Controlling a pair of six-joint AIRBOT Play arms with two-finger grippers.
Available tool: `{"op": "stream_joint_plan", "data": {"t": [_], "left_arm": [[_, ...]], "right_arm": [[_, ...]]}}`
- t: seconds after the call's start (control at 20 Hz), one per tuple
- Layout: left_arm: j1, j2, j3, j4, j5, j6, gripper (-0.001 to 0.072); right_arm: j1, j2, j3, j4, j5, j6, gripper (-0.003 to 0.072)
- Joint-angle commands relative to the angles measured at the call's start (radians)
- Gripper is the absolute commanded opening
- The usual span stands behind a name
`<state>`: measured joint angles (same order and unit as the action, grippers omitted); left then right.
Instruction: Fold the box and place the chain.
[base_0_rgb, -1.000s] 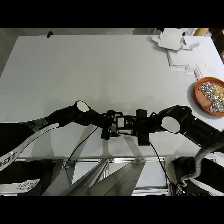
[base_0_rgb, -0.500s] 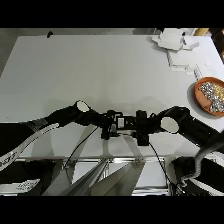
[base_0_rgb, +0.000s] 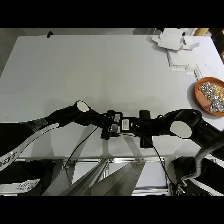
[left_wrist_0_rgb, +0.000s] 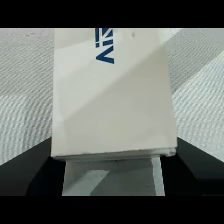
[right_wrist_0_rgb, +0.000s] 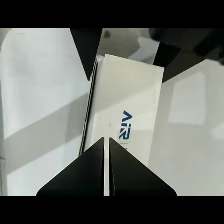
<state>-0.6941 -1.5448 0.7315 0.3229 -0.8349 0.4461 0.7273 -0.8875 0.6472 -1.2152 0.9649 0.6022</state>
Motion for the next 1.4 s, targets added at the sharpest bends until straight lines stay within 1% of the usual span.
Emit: {"op": "stream_joint_plan", "data": {"t": [0.0,0.05,0.3,0.65,0.85,1.0,1.1,1.2,1.35], "left_arm": [[0.001,0.000,0.000,0.000,0.000,-0.001,0.0333],[0.001,0.000,0.000,0.000,0.000,-0.001,0.0333],[0.001,0.000,0.000,0.000,0.000,-0.001,0.0333],[0.001,0.000,0.000,0.000,0.000,-0.001,0.0333],[0.001,0.000,0.000,0.000,0.000,-0.001,0.0333],[0.001,0.000,0.000,0.000,0.000,-0.001,0.0333],[0.001,0.000,0.000,0.000,0.000,-0.001,0.0333],[0.001,0.000,0.000,0.000,0.000,-0.001,0.0332],[0.001,0.000,0.000,0.000,0.000,-0.001,0.0333]], "right_arm": [[0.000,-0.024,-0.011,0.001,0.003,0.002,0.0027],[0.000,-0.034,-0.019,0.002,0.003,0.002,0.0016],[0.000,-0.080,-0.063,0.020,0.003,0.002,0.0017],[0.000,-0.114,-0.068,0.025,0.003,0.002,0.0017],[0.000,-0.108,-0.068,0.025,0.005,0.003,0.0017],[-0.010,-0.049,-0.047,0.010,0.028,0.032,0.0017],[-0.077,0.016,-0.017,0.008,0.059,0.066,0.0017],[-0.193,0.078,-0.014,0.000,0.070,0.076,0.0017],[-0.388,0.090,-0.017,-0.065,0.075,0.114,0.0017]]}}
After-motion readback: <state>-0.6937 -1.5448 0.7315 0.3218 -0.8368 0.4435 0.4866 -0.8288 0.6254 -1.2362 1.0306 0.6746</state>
